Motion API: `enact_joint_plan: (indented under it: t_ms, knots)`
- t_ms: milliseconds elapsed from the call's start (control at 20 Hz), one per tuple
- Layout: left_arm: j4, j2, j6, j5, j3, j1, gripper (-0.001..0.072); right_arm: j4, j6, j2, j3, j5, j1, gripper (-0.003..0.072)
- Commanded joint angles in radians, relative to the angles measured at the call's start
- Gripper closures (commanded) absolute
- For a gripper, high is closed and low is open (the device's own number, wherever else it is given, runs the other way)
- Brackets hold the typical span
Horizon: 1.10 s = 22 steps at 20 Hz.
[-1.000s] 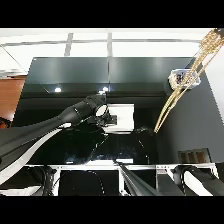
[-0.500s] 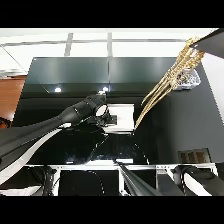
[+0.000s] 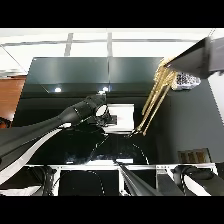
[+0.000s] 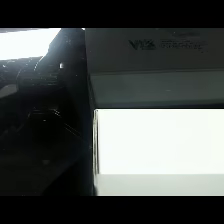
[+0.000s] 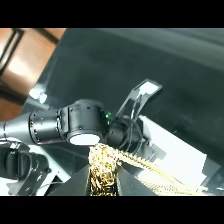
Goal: Fold the box and place the chain.
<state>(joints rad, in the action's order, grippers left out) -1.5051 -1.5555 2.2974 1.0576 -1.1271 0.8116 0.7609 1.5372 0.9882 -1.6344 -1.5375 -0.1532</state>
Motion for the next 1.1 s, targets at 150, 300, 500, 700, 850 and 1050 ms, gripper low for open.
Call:
enact_joint_plan:
  t_ms: [150,300,500,700,850,1050]
  knots:
    - [-0.001,0.000,0.000,0.000,0.000,-0.001,0.0678,-0.006,-0.025,0.002,0.213,0.166,-0.098,0.0682]
    - [-0.001,0.000,0.000,0.000,0.000,-0.001,0.0678,-0.009,-0.028,0.002,0.272,0.183,-0.126,0.0682]
    - [0.000,0.000,0.000,-0.002,0.000,0.000,0.0678,-0.009,-0.029,0.002,0.282,0.187,-0.127,0.0682]
    - [-0.001,0.000,0.000,-0.001,0.000,-0.001,0.0678,-0.009,-0.032,0.001,0.278,0.165,-0.090,0.0680]
    - [0.000,0.000,0.000,0.000,0.000,0.000,0.0678,-0.040,-0.056,0.001,0.248,0.106,-0.009,0.0680]
    - [-0.001,0.000,0.000,0.000,0.000,-0.001,0.0678,-0.093,-0.077,0.001,0.206,0.024,0.067,0.0679]
